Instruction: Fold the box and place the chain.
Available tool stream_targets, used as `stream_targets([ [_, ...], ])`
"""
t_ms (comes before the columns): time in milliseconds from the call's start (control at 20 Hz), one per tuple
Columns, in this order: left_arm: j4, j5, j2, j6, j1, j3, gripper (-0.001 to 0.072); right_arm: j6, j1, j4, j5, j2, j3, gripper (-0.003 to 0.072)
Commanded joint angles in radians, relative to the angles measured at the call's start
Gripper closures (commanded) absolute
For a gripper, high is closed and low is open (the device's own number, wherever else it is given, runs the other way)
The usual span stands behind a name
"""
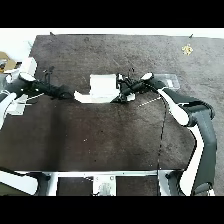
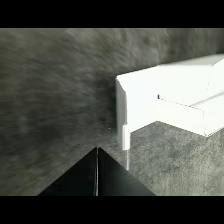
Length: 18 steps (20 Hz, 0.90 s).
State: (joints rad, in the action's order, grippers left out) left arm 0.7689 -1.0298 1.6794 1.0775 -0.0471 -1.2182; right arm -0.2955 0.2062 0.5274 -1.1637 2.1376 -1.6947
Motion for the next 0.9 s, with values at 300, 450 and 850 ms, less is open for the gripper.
stream_targets([
  [300, -0.143, 0.085, 0.063, -0.042, 0.105, 0.028, 0.0699, 0.000, 0.000, 0.000, 0.000, 0.001, 0.000, 0.0308],
  [450, -0.237, 0.051, 0.059, -0.103, 0.105, 0.014, 0.0698, 0.000, 0.001, 0.000, 0.000, 0.000, 0.000, 0.0308],
  [850, -0.255, -0.016, 0.059, -0.110, 0.105, -0.032, 0.0158, 0.000, 0.000, 0.000, 0.000, 0.000, 0.000, 0.0308],
])
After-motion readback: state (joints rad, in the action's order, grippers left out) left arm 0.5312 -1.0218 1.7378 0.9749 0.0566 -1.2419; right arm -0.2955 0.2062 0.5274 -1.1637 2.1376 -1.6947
